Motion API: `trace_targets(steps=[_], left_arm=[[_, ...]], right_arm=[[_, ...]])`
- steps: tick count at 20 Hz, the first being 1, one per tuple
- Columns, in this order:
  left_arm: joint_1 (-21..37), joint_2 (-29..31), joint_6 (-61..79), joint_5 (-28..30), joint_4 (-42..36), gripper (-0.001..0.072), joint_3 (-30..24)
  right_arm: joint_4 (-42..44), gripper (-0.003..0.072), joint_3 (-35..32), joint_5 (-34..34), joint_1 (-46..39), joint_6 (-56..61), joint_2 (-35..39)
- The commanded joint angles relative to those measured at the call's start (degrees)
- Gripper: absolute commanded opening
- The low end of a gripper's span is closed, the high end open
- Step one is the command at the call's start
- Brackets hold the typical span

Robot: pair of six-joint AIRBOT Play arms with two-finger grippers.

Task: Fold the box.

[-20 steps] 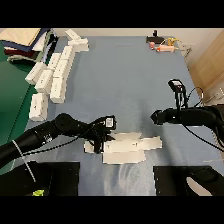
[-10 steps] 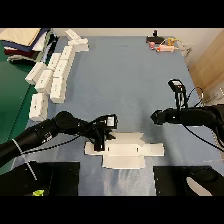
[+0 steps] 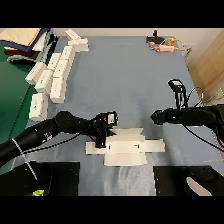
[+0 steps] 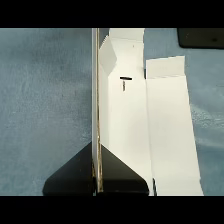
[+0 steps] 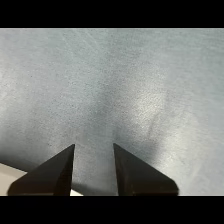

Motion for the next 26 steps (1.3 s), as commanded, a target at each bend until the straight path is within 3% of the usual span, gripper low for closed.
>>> trace_targets(steps=[1,20,22,23,24,26], left_arm=[[0.00,0.02,-0.44,0.59,0.07,0.0013,0.00],[-0.11,-0.15,-0.42,-3.74,0.07,0.0013,-3.34],[-0.09,-0.15,-0.39,-3.67,0.07,0.0013,-3.34],[-0.09,-0.15,-0.39,-3.69,0.07,0.0013,-3.34],[-0.09,-0.15,-0.42,-3.69,0.07,0.0013,-3.34],[-0.11,-0.13,-0.44,-3.80,0.04,0.0013,-3.34]], right_arm=[[0.02,0.0383,-0.02,0.00,-0.02,0.00,-0.04],[0.46,0.0379,-0.02,-0.17,-0.02,0.00,-0.04],[0.81,0.0255,-0.02,-1.46,-0.02,0.00,-0.02],[1.36,0.0091,0.00,-3.19,-0.02,0.00,-0.02],[2.05,0.0004,0.00,-5.68,0.00,-0.02,-0.02],[3.58,0.0002,-0.02,-11.82,0.13,-0.02,0.07]])
